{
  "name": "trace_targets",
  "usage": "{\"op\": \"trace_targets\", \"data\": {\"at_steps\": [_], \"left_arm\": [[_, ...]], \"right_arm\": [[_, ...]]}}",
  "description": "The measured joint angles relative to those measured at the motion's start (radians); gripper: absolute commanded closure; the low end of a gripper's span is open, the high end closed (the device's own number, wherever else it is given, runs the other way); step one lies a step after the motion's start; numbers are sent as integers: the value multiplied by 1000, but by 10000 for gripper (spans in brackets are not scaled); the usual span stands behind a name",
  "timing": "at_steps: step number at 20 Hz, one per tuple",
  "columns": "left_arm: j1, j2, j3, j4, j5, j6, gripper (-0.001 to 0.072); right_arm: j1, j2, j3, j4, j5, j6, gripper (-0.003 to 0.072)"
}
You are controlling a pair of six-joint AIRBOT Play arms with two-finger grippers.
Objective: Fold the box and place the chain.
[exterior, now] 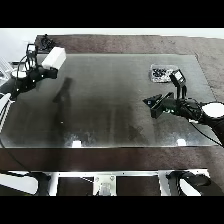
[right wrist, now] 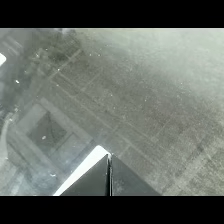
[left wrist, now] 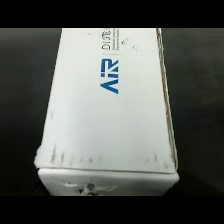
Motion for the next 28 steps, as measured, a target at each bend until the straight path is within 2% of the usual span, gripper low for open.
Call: {"op": "trace_targets", "data": {"at_steps": [6, 8, 15, 16, 17, 20, 21, 22, 25, 27, 28], "left_arm": [[11, -7, -73, -7, 248, -53, 694], [11, -23, -82, -8, 302, -63, 692], [17, -64, -87, 19, 317, -74, 688], [22, -66, -87, 21, 311, -76, 376], [29, -68, -85, 23, 300, -76, -6], [41, -69, -82, 29, 299, -76, -11], [43, -69, -81, 32, 302, -72, -11], [45, -69, -81, 37, 301, -64, -11], [48, -64, -80, 46, 283, -28, -11], [49, -40, -80, 48, 269, -8, -11], [49, -21, -80, 49, 263, 0, -11]], "right_arm": [[0, 0, -5, 22, 0, 0, 676], [0, 0, -5, 31, 0, 0, 676], [0, 0, -5, 54, 0, 0, 676], [0, 0, -5, 58, 0, 0, 676], [0, 0, -6, 60, 0, 0, 675], [0, 0, -6, 66, 0, 0, 669], [0, 0, -6, 68, 0, 0, 577], [0, 0, -6, 74, 0, 0, 526], [0, 0, -6, 86, 1, 0, 523], [0, 0, -5, 90, 1, -1, 383], [0, 0, -6, 90, 1, -1, 368]]}}
